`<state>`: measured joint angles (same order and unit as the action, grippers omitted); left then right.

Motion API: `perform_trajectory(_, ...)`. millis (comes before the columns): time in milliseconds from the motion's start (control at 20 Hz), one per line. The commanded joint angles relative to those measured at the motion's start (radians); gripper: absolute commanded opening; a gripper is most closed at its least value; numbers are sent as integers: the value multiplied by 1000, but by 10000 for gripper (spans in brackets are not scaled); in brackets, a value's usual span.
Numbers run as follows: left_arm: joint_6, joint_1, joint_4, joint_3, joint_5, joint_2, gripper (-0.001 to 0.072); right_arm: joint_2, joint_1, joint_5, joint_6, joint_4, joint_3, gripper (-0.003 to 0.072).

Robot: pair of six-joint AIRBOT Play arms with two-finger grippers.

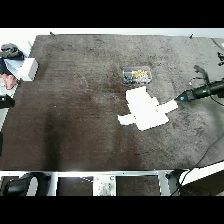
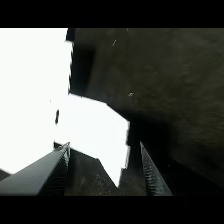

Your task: Fold the box and place the chain.

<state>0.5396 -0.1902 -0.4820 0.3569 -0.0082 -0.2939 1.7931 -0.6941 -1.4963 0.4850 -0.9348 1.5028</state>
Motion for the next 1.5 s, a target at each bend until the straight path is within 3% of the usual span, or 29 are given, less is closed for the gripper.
perform_trajectory(0, 0, 0, 0, 0, 0, 1, 12, 93, 29, -73, 10, -56, 45, 500)
perform_trajectory(200, 0, 0, 0, 0, 0, 1, 12, 135, 31, -96, 34, -32, 44, 499)
perform_trajectory(350, 0, 0, 0, 0, 0, 1, 12, 166, 40, -183, 32, 64, 43, 429)
perform_trajectory(500, 0, 0, 0, 0, 0, 1, 12, 188, 76, -270, 35, 71, 27, 427)
perform_trajectory(550, 0, 0, 0, 0, 0, 1, 12, 188, 88, -269, 31, 72, 22, 341)
perform_trajectory(600, 0, 0, 0, 0, 0, 1, 12, 188, 100, -273, 31, 71, 22, 160)
perform_trajectory(700, 0, 0, 0, 0, 0, 1, 12, 187, 114, -311, 24, 71, 22, -7)
perform_trajectory(900, 0, 0, 0, 0, 0, 1, 12, 138, 115, -311, 76, 153, -10, -10)
perform_trajectory(1150, 0, 0, 0, 0, 0, 1, 12, -44, 131, -232, 21, 425, -297, -10)
perform_trajectory(1450, 0, 0, 0, 0, 0, 1, 12, -323, 338, 178, -18, 659, -689, -10)
